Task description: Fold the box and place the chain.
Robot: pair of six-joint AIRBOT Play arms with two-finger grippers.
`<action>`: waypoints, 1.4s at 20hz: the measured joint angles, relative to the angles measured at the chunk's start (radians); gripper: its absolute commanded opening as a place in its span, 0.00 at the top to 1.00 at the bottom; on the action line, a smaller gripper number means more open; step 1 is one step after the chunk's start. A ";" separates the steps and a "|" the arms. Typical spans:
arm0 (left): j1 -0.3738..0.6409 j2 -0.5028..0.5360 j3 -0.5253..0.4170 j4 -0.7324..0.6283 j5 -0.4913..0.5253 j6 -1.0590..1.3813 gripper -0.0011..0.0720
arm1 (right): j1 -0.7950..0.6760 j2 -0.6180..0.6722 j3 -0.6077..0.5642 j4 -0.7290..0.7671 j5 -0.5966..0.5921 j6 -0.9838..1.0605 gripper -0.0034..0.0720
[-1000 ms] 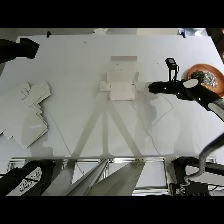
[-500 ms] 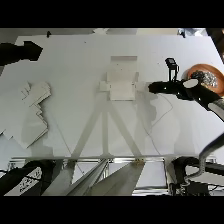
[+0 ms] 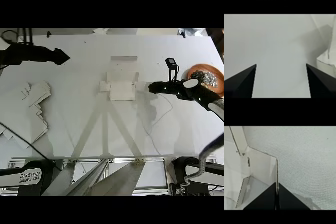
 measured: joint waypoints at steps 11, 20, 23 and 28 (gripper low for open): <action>-0.215 -0.326 0.210 -0.132 -0.097 0.139 0.03 | 0.000 0.000 0.000 0.000 0.000 0.000 0.93; -0.292 -0.397 0.278 -0.200 -0.016 0.184 0.04 | 0.000 0.000 0.000 0.000 0.000 0.000 0.93; -0.315 -0.422 0.292 -0.190 0.019 0.195 0.04 | 0.000 0.000 0.000 0.000 0.000 0.000 0.93; -0.329 -0.446 0.298 -0.175 0.029 0.190 0.04 | 0.000 0.000 0.000 0.000 0.000 0.000 0.93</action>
